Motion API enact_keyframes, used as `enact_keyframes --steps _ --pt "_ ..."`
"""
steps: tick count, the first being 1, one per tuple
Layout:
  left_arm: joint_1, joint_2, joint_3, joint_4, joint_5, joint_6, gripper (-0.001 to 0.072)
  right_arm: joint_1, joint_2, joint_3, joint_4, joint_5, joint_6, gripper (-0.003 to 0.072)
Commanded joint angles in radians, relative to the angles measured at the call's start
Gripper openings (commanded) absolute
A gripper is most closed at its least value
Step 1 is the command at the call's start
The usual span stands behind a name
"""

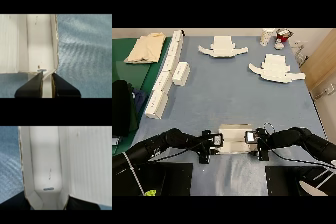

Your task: Fold the box.

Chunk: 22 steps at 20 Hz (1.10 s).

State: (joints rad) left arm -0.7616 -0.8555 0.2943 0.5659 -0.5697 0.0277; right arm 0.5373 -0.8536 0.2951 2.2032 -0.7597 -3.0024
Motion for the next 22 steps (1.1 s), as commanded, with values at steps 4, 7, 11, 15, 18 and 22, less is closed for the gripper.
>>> enact_keyframes --steps 4,7,11,15,18,22 --pt "0.001 -0.008 0.005 0.041 0.005 0.016 0.0165 0.0 0.001 0.001 0.0 0.0 -0.002 0.0501" --pt "0.002 0.016 0.005 0.157 -0.024 -0.029 0.0185 0.0 0.0 0.001 0.0 0.001 -0.002 0.0501" --pt "0.027 0.062 0.004 0.16 -0.024 -0.055 0.0185 0.0 0.0 0.001 0.0 0.0 -0.002 0.0502" --pt "0.031 0.063 0.005 0.117 -0.021 -0.054 0.0186 0.0 0.001 0.001 0.0 0.0 -0.002 0.0502" --pt "0.019 0.054 0.005 0.077 -0.006 -0.039 0.0184 0.0 0.001 0.001 0.0 0.0 -0.002 0.0502" --pt "0.019 0.011 0.005 0.002 0.02 0.002 0.0183 0.0 0.0 0.001 0.0 0.0 -0.002 0.0501"
